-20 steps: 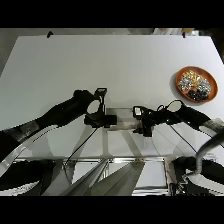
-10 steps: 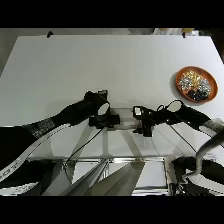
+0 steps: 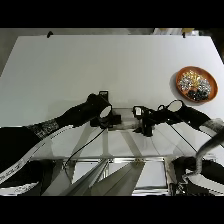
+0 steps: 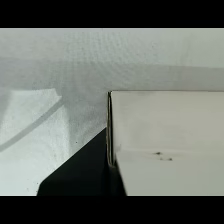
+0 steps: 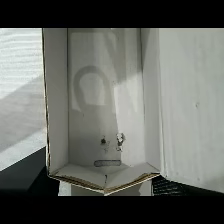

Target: Fold the box and place the chain.

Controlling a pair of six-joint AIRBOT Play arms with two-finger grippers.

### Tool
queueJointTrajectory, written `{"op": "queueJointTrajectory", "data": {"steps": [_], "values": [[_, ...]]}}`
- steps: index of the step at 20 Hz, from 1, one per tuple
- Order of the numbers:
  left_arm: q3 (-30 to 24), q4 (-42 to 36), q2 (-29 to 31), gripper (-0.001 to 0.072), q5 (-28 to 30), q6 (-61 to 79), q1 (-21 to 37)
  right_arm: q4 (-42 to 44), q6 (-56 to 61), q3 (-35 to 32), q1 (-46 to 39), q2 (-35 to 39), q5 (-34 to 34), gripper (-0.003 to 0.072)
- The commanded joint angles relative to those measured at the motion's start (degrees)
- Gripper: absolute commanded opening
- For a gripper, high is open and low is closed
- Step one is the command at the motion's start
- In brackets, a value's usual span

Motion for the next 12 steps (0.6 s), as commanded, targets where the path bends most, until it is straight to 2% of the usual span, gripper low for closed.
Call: {"op": "queueJointTrajectory", "data": {"steps": [1,2,3,4,5,9,12], "values": [[0.07,0.35,-0.07,0.0003,0.33,-0.33,-0.04,0.15,0.24,0.04,0.02,0.02,0.0,0.0408],[0.07,0.37,-0.07,0.0011,0.33,0.11,-0.04,0.13,0.24,0.04,0.02,0.02,0.0,0.0408],[0.07,0.37,-0.04,0.007,0.37,0.9,-0.02,0.13,0.24,0.04,0.02,0.02,0.0,0.0408],[0.07,0.28,-0.02,0.0172,0.35,2.45,-0.02,0.15,0.24,0.04,0.02,0.02,0.02,0.0408],[0.09,-0.13,0.07,0.0219,-0.17,4.7,-0.02,0.13,0.24,0.04,0.02,0.02,0.0,0.0408],[0.09,-1.18,1.4,0.0215,-3.58,8.7,1.11,0.13,0.24,0.04,0.02,0.02,0.02,0.0408],[0.09,-1.88,3.61,0.0215,-3.65,10.25,2.34,0.15,0.24,0.04,0.02,0.02,0.02,0.0408]]}}
